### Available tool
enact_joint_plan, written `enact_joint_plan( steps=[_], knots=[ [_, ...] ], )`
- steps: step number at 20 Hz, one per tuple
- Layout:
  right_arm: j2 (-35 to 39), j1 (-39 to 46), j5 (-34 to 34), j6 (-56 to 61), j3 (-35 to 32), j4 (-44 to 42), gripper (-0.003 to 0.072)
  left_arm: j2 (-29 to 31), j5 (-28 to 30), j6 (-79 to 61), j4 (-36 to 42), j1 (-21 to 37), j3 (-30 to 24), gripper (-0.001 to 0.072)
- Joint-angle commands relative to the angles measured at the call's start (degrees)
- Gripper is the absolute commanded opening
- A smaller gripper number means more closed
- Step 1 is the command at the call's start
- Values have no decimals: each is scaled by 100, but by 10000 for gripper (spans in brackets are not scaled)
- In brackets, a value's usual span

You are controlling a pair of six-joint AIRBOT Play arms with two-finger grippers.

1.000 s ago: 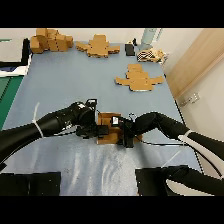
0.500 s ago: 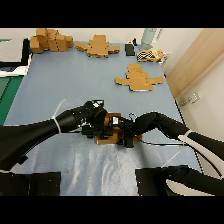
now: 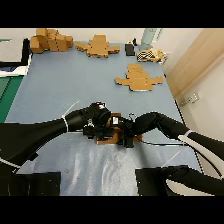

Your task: Fold the box.

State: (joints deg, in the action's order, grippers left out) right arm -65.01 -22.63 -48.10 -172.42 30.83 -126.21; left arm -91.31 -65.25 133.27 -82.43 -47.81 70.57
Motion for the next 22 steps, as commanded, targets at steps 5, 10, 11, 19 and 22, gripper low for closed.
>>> enact_joint_plan(
  steps=[5, 10, 11, 19, 22],
  knots=[
    [-2, 0, 2, 2, 4, -2, 438, -44, 219, 28, -120, 2, 9, 76],
    [-2, 2, 2, 4, 4, -2, 438, -42, 313, 31, -85, -7, 9, 14],
    [-2, 0, 2, 4, 4, -2, 439, -42, 310, 28, -68, -7, 9, 14],
    [-2, 2, 2, 4, 4, -2, 438, -13, 79, -22, 11, 44, 9, 555],
    [-2, 0, 0, 2, 4, -2, 438, -13, 33, -17, 13, 114, 11, 555]
  ],
)
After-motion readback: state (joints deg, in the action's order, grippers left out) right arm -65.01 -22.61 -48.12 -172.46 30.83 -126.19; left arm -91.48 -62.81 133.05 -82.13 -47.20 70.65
